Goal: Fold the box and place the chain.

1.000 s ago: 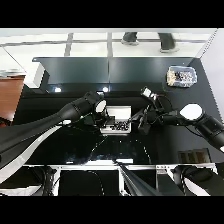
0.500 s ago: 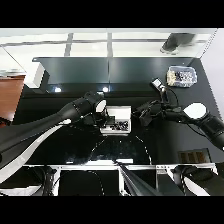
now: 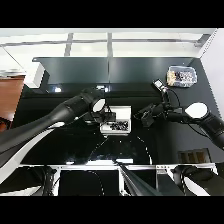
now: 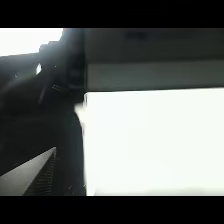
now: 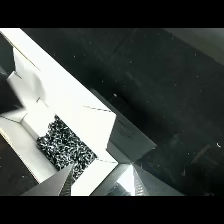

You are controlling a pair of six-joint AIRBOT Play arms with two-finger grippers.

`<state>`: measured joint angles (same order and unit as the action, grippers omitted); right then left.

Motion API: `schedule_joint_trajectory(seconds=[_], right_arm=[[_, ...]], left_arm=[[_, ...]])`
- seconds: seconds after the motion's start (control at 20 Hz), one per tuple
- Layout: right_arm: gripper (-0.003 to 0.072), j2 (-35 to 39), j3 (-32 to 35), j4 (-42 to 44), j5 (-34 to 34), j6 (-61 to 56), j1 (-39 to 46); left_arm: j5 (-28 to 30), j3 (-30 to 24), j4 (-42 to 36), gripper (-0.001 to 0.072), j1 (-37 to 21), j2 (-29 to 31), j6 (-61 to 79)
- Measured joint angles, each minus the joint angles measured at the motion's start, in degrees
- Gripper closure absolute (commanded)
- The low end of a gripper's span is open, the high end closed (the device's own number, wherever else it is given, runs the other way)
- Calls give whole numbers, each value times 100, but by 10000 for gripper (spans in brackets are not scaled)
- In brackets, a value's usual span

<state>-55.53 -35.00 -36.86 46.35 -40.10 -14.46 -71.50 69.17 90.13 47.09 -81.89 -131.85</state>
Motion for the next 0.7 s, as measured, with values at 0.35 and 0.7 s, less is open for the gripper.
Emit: schedule_joint_trajectory(seconds=[0.35,0.7], right_arm=[[256,0,0,-22,46,-140,2],[255,0,0,-26,94,-393,2]], left_arm=[[-74,-1373,1016,110,-855,2111,321],[1672,-3930,-3154,106,-3364,3324,5149]])
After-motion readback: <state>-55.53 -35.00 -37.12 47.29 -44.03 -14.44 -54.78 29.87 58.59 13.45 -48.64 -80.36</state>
